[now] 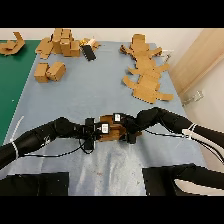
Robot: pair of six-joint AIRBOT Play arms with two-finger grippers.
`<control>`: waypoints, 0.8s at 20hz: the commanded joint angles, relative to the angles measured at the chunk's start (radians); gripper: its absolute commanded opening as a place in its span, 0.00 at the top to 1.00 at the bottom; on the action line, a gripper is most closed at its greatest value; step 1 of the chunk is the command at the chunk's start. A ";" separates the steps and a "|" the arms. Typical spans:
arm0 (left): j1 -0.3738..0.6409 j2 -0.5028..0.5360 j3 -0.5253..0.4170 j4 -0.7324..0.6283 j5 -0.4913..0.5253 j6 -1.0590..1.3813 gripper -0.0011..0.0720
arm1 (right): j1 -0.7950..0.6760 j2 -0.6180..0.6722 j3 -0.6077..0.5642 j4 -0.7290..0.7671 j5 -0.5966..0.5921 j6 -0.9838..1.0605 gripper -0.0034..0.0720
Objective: Fold the box.
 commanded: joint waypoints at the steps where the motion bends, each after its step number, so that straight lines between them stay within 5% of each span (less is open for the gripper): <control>1: -0.002 0.005 0.001 0.022 -0.002 -0.065 0.86 | 0.000 0.000 0.001 0.001 0.000 0.001 0.28; 6: 0.042 0.060 0.001 0.360 -0.127 -0.438 0.86 | 0.000 0.000 0.001 0.000 0.000 0.001 0.28; 8: 0.075 0.069 0.001 0.388 -0.195 -0.461 0.86 | 0.000 0.000 0.001 0.001 0.000 0.001 0.28; 12: 0.072 0.066 0.001 0.369 -0.107 -0.451 0.85 | 0.000 0.000 0.001 0.001 0.000 0.001 0.28; 14: 0.060 0.065 0.001 0.353 -0.080 -0.424 0.55 | 0.000 0.000 0.001 0.001 0.000 0.001 0.28; 16: 0.046 0.064 0.001 0.334 -0.066 -0.424 0.49 | 0.000 0.000 0.001 0.001 0.001 0.001 0.28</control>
